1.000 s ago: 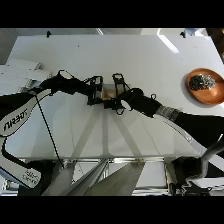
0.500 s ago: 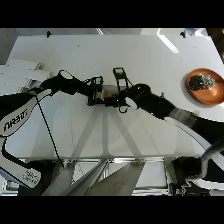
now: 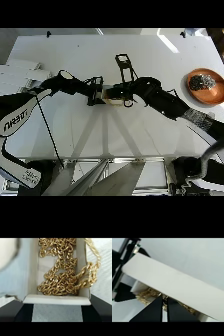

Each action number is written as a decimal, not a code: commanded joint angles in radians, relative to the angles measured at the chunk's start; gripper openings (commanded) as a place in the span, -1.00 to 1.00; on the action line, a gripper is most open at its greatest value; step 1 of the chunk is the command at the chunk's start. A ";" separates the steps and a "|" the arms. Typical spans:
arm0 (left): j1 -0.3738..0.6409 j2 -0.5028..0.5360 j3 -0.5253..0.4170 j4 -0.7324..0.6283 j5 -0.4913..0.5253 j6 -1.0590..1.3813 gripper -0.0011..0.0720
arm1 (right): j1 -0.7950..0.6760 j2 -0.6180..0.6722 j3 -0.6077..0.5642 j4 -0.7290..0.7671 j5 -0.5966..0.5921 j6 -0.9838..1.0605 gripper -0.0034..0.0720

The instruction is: Fold the box and place the chain.

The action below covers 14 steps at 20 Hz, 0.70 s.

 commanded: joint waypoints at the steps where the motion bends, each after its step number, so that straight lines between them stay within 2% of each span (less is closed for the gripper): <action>1: 0.001 0.001 0.000 0.000 0.001 -0.001 -0.16 | -0.021 -0.011 0.000 -0.030 0.070 -0.051 -0.87; 2: 0.001 0.001 0.000 0.000 0.001 -0.001 -0.16 | -0.020 -0.011 0.000 -0.029 0.077 -0.074 -0.68; 3: 0.001 0.001 0.000 0.000 0.001 -0.001 -0.16 | -0.021 -0.011 0.001 -0.027 0.077 -0.074 -0.21; 4: 0.001 0.001 0.000 0.000 0.001 -0.001 -0.16 | -0.021 -0.011 0.001 -0.028 0.076 -0.074 0.10; 8: 0.001 0.001 0.000 0.000 0.001 0.000 -0.16 | 0.002 0.001 0.001 0.004 0.121 -0.073 0.11; 14: 0.001 0.001 0.000 0.000 0.001 -0.001 -0.16 | 0.119 0.010 0.000 -0.004 0.175 -0.066 0.12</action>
